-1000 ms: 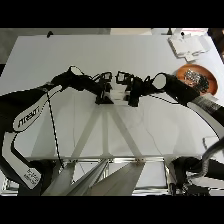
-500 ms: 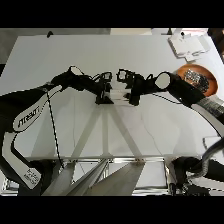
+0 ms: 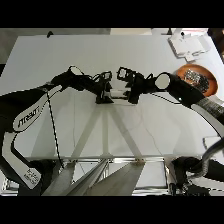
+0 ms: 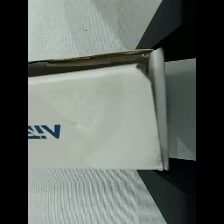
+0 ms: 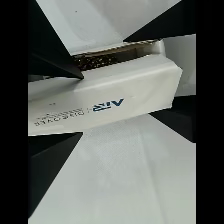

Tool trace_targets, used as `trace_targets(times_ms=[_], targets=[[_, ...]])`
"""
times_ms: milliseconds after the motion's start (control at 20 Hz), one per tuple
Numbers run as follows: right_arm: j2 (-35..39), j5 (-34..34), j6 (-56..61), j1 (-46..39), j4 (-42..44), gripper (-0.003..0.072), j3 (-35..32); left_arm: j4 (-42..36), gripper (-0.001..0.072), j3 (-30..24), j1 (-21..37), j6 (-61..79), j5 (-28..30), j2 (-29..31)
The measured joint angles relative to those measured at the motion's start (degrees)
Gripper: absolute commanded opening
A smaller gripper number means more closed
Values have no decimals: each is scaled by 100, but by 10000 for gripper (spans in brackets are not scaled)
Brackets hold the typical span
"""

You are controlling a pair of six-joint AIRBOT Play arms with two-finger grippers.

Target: Fold the box and place the chain.

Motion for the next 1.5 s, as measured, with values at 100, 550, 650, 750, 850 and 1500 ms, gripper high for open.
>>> trace_targets(times_ms=[100,550,650,750,850,1500], targets=[[0,50,11,0,2,317,-7,0,457,0,0,4,-2,0],[-2,111,20,0,-48,508,-289,7,457,0,0,24,-13,0],[2,136,17,0,-55,543,-317,4,457,0,0,13,-13,0],[46,142,20,0,-52,543,-334,4,457,0,0,11,-15,0],[138,136,20,0,-50,524,-339,4,457,0,0,9,-15,0],[101,286,1021,-345,2540,9,-341,7,457,0,0,9,-20,0]])
